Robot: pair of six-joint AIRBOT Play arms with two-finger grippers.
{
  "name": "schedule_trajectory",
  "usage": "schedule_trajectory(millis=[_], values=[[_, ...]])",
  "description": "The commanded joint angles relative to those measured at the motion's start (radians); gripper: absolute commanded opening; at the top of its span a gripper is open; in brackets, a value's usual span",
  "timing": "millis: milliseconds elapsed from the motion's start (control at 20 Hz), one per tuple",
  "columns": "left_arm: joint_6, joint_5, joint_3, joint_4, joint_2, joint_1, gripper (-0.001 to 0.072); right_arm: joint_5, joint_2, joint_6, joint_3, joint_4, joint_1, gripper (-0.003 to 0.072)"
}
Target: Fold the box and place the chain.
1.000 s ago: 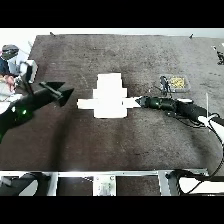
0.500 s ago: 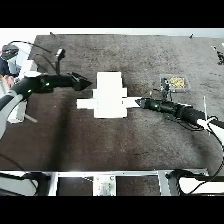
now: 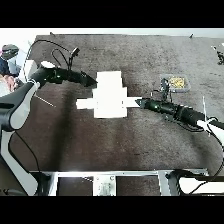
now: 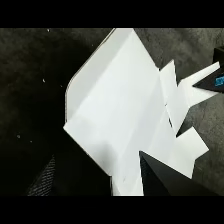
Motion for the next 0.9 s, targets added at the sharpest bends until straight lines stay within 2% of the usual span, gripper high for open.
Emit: schedule_trajectory(millis=[0,200,350,450,500,550,600,700,850], values=[[-0.038,-0.073,0.040,0.026,-0.055,-0.001,0.0566,0.002,0.000,-0.013,0.000,0.003,0.000,0.0008],[-0.043,-0.160,0.040,0.020,-0.095,-0.015,0.0565,0.002,0.000,-0.016,0.000,0.003,0.000,0.0009],[-0.039,-0.167,0.041,0.010,-0.111,-0.032,0.0561,0.001,0.000,-0.016,0.000,-0.005,0.000,0.0009],[-0.034,-0.172,0.041,-0.007,-0.111,-0.032,0.0517,0.001,0.000,-0.015,0.000,-0.019,-0.001,0.0009],[-0.023,-0.178,0.041,-0.018,-0.111,-0.032,0.0472,0.001,0.000,-0.015,0.000,-0.029,-0.001,0.0009],[-0.017,-0.183,0.041,-0.024,-0.111,-0.032,0.0470,0.001,0.000,-0.015,0.000,-0.032,-0.001,0.0008],[-0.013,-0.186,0.041,-0.025,-0.111,-0.032,0.0409,0.001,0.000,-0.015,0.000,-0.032,-0.001,0.0008],[-0.012,-0.197,0.041,-0.028,-0.111,-0.032,0.0355,0.001,0.000,-0.015,0.000,-0.050,-0.001,0.0009],[-0.011,-0.240,0.041,-0.027,-0.111,-0.032,0.0344,0.001,0.000,-0.015,0.000,-0.058,-0.001,0.0009]])
